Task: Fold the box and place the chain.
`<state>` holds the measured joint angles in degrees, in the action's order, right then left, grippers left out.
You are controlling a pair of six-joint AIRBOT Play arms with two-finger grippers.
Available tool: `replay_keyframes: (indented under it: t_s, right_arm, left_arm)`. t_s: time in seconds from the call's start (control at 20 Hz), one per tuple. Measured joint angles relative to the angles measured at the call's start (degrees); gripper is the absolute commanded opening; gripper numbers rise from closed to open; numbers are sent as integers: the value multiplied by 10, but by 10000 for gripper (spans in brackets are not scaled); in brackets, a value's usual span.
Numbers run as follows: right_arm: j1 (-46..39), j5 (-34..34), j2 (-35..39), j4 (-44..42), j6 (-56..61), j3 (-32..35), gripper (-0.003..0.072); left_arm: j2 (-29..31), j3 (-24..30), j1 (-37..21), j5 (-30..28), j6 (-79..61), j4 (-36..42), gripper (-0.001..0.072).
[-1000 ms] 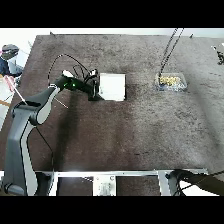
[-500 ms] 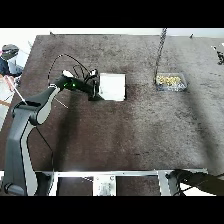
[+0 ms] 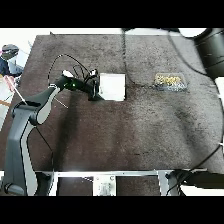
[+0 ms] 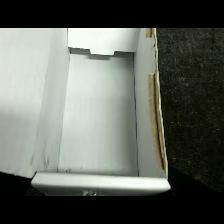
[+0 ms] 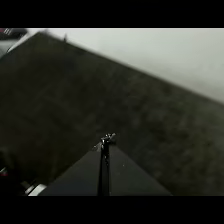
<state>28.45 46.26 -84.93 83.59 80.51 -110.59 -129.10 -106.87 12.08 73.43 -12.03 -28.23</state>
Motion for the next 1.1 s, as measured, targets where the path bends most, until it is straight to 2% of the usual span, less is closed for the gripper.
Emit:
replay_keyframes:
  t_s: [0.3,0.45,0.75,1.1]
  right_arm:
    - [36,71,-62,-22,0,19,10]
    - [38,83,-66,8,2,22,10]
    - [8,111,-28,105,25,24,10]
    - [-33,149,22,125,32,24,9]
  left_arm:
    - [0,0,0,0,0,0,538]
    - [0,0,0,0,0,0,538]
    - [0,0,0,0,0,0,538]
    - [0,0,0,0,0,0,538]
